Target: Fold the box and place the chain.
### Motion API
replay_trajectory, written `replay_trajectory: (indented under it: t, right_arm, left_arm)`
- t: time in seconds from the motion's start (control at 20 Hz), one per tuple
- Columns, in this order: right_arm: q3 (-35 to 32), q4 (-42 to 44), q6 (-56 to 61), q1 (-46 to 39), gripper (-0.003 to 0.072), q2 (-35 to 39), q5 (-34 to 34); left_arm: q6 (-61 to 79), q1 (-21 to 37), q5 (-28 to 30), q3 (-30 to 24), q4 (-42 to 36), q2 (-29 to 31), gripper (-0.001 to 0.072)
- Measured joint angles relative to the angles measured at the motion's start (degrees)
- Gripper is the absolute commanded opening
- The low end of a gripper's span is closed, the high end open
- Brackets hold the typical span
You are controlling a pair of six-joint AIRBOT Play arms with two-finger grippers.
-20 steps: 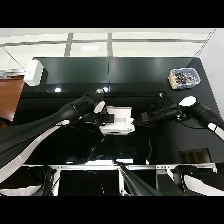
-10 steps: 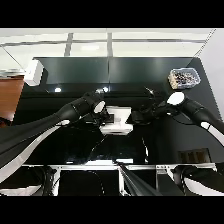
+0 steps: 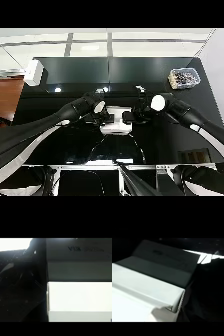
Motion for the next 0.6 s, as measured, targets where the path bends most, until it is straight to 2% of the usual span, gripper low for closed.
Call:
replay_trajectory:
  t: [0.1,0.15,0.4,0.6]
  right_arm:
    - [0.7,-3.0,4.2,1.7,0.0404,-0.9,-0.1]
    - [0.9,-4.2,6.0,2.4,0.0317,-1.3,-0.3]
    - [1.7,-9.7,13.8,4.5,0.0312,-2.6,0.2]
    - [5.4,-14.6,18.1,6.7,0.0311,-5.1,4.0]
  left_arm:
    - [0.0,0.0,0.1,0.0,0.0,0.0,0.0028]
    - [0.0,0.0,0.2,0.0,0.0,0.0,0.0028]
    - [0.0,0.0,0.7,0.0,0.0,0.0,0.0028]
    - [0.0,0.0,0.8,0.0,0.0,0.0,0.0028]
